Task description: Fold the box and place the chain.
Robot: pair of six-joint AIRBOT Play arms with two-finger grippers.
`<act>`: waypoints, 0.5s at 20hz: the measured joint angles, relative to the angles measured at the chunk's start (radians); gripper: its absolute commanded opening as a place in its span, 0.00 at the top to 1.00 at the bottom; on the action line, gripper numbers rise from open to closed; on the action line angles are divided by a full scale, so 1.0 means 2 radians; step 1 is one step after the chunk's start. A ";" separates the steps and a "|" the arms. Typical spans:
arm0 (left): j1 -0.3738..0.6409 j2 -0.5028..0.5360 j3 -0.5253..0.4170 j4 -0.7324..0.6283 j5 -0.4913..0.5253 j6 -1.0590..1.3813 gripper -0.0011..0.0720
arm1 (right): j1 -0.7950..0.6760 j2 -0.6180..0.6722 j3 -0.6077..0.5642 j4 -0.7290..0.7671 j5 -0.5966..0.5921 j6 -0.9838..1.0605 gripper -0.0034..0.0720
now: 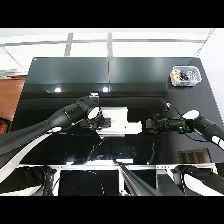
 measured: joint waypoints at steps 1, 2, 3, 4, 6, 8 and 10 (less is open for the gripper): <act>0.000 0.000 0.000 0.000 0.000 0.000 0.95 | -0.001 -0.003 0.000 -0.003 -0.003 0.004 0.94; 0.000 0.000 0.000 0.000 0.000 0.000 0.95 | 0.002 -0.008 0.000 -0.002 -0.005 0.007 0.94; 0.000 0.000 0.000 0.000 0.000 0.000 0.95 | 0.006 -0.014 0.001 0.006 -0.005 0.007 0.94; 0.000 0.000 0.000 0.000 0.000 0.000 0.95 | 0.012 -0.021 0.001 0.018 -0.006 0.002 0.94; 0.000 0.000 0.000 0.000 -0.001 0.000 0.95 | 0.027 -0.035 0.001 0.042 -0.006 -0.010 0.94; 0.000 0.000 0.000 0.000 0.000 0.000 0.95 | 0.035 -0.043 0.001 0.058 -0.007 -0.019 0.94; 0.000 0.000 0.000 0.000 0.000 0.000 0.95 | 0.034 -0.047 0.001 0.066 -0.001 -0.033 0.93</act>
